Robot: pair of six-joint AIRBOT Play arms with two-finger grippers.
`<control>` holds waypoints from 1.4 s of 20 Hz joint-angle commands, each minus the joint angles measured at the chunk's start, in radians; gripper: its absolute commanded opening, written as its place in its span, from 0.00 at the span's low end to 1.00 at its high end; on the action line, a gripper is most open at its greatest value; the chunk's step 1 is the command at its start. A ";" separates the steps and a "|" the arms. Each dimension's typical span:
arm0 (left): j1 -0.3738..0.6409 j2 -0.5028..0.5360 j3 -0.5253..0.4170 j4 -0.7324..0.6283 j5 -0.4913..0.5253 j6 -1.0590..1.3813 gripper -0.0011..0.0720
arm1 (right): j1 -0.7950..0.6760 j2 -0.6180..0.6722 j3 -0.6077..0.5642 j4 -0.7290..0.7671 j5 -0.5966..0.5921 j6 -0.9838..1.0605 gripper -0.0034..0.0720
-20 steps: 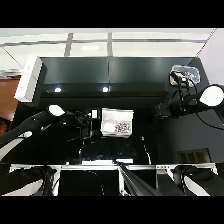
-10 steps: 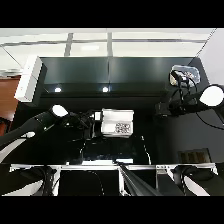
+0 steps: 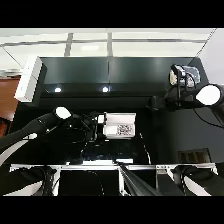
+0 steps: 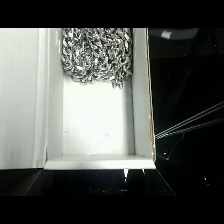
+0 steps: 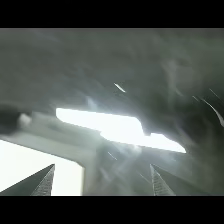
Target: Fold the box and place the chain.
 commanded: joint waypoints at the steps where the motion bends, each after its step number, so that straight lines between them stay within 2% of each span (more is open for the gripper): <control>1: -0.004 0.000 0.000 0.001 0.016 -0.006 0.41 | 0.050 -0.084 -0.001 0.227 -0.148 -0.179 1.00; 4: -0.004 0.000 0.000 -0.002 0.016 -0.007 0.41 | 0.150 -0.146 -0.001 0.300 -0.107 -0.460 1.00; 6: -0.005 0.000 0.000 -0.002 0.015 -0.007 0.41 | 0.183 -0.139 0.000 0.293 -0.027 -0.739 1.00; 10: -0.005 0.000 0.000 -0.002 0.014 -0.007 0.41 | 0.183 -0.128 0.000 0.262 0.161 -1.009 1.00; 12: -0.005 0.000 0.000 -0.002 0.013 -0.007 0.41 | 0.196 -0.129 -0.001 0.248 0.183 -1.076 1.00; 14: -0.005 0.000 0.000 -0.002 0.013 -0.007 0.41 | 0.214 -0.132 -0.001 0.230 0.152 -1.148 1.00; 17: -0.005 0.000 0.000 -0.002 0.009 -0.007 0.41 | 0.220 -0.151 -0.001 0.293 0.137 -1.203 1.00; 24: -0.005 0.000 0.000 -0.002 0.009 -0.007 0.41 | 0.259 -0.189 -0.003 0.247 0.044 -1.225 1.00; 28: -0.005 0.000 0.000 -0.002 0.009 -0.007 0.41 | 0.270 -0.190 -0.003 0.212 0.048 -1.224 1.00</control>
